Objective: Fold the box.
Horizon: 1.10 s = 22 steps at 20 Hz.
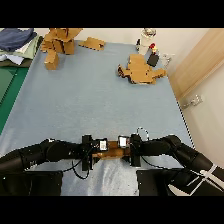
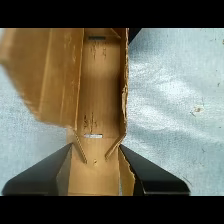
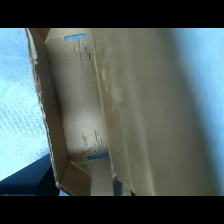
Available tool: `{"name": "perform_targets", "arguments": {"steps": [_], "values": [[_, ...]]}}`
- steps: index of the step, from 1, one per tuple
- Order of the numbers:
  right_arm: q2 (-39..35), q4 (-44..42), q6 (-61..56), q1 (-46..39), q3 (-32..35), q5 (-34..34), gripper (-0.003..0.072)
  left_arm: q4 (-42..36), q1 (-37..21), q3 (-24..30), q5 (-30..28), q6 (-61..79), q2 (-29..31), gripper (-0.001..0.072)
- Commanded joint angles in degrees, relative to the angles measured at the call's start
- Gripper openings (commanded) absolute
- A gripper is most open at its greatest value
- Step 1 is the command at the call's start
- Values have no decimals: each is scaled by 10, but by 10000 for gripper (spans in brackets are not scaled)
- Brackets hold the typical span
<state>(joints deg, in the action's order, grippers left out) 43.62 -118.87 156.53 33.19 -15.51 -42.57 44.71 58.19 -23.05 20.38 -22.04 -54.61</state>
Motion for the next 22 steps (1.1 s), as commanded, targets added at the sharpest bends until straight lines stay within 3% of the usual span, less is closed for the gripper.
{"name": "perform_targets", "arguments": {"steps": [1,7,19,20,22], "values": [[0,0,0,0,0,0,496,5,-1,0,-4,1,0,433],[0,0,0,0,0,0,496,4,-22,0,38,-5,0,433],[0,0,0,0,0,0,496,-25,-21,0,16,5,-1,397],[0,0,0,0,0,0,496,-25,-21,0,16,7,-1,253],[0,0,0,0,0,0,496,-25,-21,0,11,8,-5,226]]}}
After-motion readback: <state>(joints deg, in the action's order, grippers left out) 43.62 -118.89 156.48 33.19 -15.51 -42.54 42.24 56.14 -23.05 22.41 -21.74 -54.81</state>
